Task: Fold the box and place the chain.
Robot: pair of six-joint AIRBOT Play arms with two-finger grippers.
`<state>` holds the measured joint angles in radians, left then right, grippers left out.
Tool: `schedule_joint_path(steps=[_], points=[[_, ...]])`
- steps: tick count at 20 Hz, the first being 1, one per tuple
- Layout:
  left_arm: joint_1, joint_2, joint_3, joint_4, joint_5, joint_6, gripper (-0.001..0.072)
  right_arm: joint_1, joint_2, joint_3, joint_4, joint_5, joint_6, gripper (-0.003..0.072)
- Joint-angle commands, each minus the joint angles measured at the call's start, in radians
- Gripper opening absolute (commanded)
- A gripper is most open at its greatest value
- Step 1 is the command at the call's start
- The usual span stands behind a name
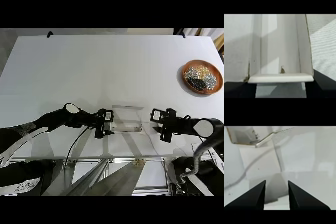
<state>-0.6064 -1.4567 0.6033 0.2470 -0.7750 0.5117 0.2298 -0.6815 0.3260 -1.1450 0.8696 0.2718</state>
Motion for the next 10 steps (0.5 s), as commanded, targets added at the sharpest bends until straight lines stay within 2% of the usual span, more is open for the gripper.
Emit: schedule_joint_path(steps=[1,2,3,6,10], points=[[0.000,0.001,0.001,0.000,0.000,0.000,0.0274,0.071,0.000,-0.066,0.011,-0.089,-0.192,0.0259],[0.000,0.001,0.001,0.000,0.000,0.000,0.0273,0.087,-0.007,-0.067,0.032,-0.103,-0.232,0.0197],[0.000,0.001,0.001,0.000,0.000,0.000,0.0273,0.091,-0.020,-0.067,0.080,-0.121,-0.263,0.0169],[0.000,0.001,0.001,0.000,0.000,0.000,0.0274,0.091,-0.072,-0.067,0.217,-0.129,-0.371,0.0170],[0.000,0.001,0.001,0.000,0.000,0.000,0.0274,0.091,-0.105,-0.067,0.294,-0.130,-0.454,0.0170]])
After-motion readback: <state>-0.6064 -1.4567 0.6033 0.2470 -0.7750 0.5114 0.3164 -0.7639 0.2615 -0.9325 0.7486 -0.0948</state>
